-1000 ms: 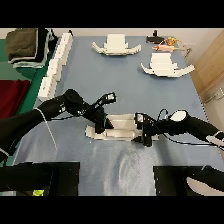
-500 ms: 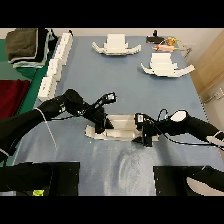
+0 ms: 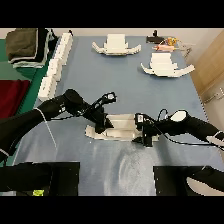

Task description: Fold the box.

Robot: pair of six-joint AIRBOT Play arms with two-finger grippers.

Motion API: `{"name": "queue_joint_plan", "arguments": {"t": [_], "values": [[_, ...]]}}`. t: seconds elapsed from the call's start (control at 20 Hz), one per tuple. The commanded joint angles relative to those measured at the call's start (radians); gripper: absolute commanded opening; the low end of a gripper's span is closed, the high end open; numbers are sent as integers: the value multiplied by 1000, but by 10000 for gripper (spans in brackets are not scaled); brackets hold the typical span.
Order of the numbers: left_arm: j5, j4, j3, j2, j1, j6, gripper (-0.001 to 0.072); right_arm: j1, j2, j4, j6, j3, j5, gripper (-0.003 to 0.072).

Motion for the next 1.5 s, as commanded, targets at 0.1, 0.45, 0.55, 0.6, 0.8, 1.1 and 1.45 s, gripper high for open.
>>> {"name": "queue_joint_plan", "arguments": {"t": [0.1,0.45,0.55,0.6,0.8,1.1,1.45], "values": [[-4,-35,0,0,0,-5,15,1,-1,0,0,0,-1,541],[1,-35,0,11,2,-66,483,1,-1,0,0,0,-1,541],[0,-3,0,32,2,-79,483,1,-1,0,0,0,-1,542],[0,32,0,47,2,-108,484,1,-1,0,0,0,-1,542],[-36,246,0,134,2,-346,484,1,-1,0,0,0,-1,541],[-235,386,0,296,2,-658,185,1,-1,0,0,0,-1,541],[-361,137,0,333,-56,-938,14,1,-1,0,0,0,-1,542]]}}
